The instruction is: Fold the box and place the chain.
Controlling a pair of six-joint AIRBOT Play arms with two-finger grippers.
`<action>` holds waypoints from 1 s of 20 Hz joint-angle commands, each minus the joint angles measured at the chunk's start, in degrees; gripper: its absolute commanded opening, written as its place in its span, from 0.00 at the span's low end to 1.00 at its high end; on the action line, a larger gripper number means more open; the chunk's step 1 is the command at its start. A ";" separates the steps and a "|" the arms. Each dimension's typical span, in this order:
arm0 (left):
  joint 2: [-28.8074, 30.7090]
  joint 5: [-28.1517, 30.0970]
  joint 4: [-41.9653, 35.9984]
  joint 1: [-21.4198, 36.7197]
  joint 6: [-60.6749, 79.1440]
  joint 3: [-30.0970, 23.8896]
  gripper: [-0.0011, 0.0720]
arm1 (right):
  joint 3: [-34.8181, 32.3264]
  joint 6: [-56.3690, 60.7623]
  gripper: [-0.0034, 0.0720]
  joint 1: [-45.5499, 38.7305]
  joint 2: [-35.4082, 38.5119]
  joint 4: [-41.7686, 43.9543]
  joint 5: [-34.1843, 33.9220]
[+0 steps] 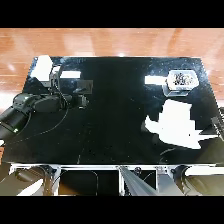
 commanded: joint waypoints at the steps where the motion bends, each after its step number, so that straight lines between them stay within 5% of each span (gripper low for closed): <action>1: -0.04 -0.15 0.66 0.04 0.00 0.04 0.84 | -0.17 -4.02 0.10 1.40 3.32 4.02 0.50; 6: -0.07 -4.66 1.11 0.07 0.00 0.02 0.84 | -8.28 -5.75 0.10 8.07 12.55 14.43 -2.89; 12: -1.57 -9.16 1.51 0.04 0.00 0.02 0.84 | -17.25 -4.70 0.10 32.28 19.10 23.19 -10.82; 16: -1.66 -4.37 -0.09 -0.07 0.04 0.02 0.84 | -18.51 0.22 0.10 49.75 21.44 25.79 -24.37; 20: -2.89 8.00 1.18 2.25 3.78 0.02 0.84 | -18.58 3.30 0.10 64.15 27.80 20.92 -37.57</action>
